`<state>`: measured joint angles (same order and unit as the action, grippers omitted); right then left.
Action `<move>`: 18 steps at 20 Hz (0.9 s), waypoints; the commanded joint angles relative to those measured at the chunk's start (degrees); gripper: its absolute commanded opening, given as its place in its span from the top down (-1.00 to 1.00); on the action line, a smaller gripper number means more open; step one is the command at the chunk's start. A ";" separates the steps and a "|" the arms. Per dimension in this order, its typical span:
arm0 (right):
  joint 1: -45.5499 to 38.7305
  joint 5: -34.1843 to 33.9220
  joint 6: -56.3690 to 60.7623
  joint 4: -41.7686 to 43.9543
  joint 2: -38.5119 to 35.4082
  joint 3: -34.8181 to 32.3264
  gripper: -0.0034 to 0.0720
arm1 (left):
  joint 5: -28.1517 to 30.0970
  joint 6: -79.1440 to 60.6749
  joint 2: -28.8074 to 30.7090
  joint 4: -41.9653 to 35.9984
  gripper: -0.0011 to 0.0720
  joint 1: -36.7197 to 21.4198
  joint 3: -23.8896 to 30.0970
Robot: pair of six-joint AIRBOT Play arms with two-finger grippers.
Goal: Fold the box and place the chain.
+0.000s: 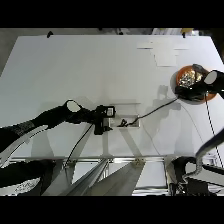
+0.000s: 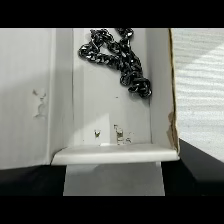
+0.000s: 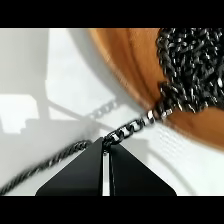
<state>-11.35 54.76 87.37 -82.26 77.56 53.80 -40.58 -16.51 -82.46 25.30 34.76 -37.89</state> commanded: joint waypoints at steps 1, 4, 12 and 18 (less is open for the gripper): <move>-0.02 5.57 -4.74 2.23 -7.85 -0.02 0.87 | 0.02 0.00 0.04 0.02 0.39 -0.04 0.00; -0.02 8.83 -6.80 8.22 -17.25 -0.02 0.87 | 0.02 0.00 0.04 0.02 0.39 -0.04 0.02; 12.31 18.64 -11.39 18.47 -37.79 -0.02 0.87 | 0.02 0.00 0.04 0.02 0.39 -0.04 0.00; 26.03 15.45 -11.37 28.28 -40.65 -0.02 0.87 | 0.02 0.00 0.04 0.02 0.39 -0.04 0.00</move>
<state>8.67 71.70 76.20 -59.05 38.30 53.80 -40.56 -16.51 -82.46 25.30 34.76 -37.89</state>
